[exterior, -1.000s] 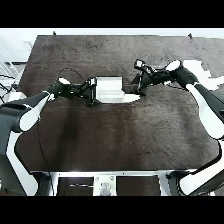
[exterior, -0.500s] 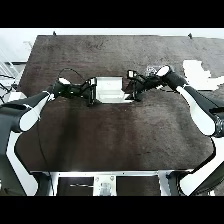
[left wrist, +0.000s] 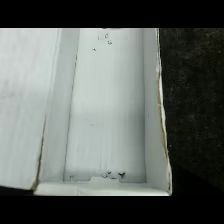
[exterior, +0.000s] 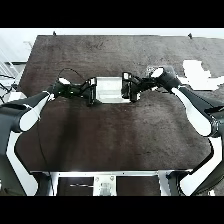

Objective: Fold the box and place the chain.

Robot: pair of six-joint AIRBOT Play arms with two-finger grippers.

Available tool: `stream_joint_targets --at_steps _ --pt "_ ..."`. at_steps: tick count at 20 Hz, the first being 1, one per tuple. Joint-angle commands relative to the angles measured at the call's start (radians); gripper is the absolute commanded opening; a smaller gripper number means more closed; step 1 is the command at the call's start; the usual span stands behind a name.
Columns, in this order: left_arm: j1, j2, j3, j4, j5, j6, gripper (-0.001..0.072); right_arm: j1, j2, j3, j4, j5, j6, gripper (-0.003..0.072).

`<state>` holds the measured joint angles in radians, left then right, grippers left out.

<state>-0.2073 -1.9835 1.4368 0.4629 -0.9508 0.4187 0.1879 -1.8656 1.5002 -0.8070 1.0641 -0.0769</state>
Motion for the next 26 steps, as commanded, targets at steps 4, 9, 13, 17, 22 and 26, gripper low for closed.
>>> stream_joint_targets --at_steps 4,9,13,17,22,26 --pt "0.0 -0.001 0.0 0.0 0.0 0.0 0.0419 0.024 -0.015 0.0 0.073 -0.013 -0.014 0.0254" --pt "0.0 -0.001 0.0 0.0 0.0 0.0 0.0419 0.027 -0.03 -0.001 0.077 -0.029 -0.014 0.0312" --pt "0.0 -0.001 0.0 0.0 0.0 0.0 0.0419 0.026 -0.03 -0.001 0.077 -0.028 -0.014 0.0575" --pt "0.0 -0.001 0.0 0.0 0.0 0.0 0.0419 0.019 -0.029 -0.001 0.07 -0.022 0.003 0.0406" --pt "0.0 -0.001 0.0 0.0 0.0 0.0 0.0419 -0.014 0.01 0.0 -0.018 0.087 0.162 0.0012" --pt "0.0 -0.001 0.0 0.0 0.0 0.0 0.0419 -0.069 0.119 0.0 -0.02 0.08 0.328 0.001"
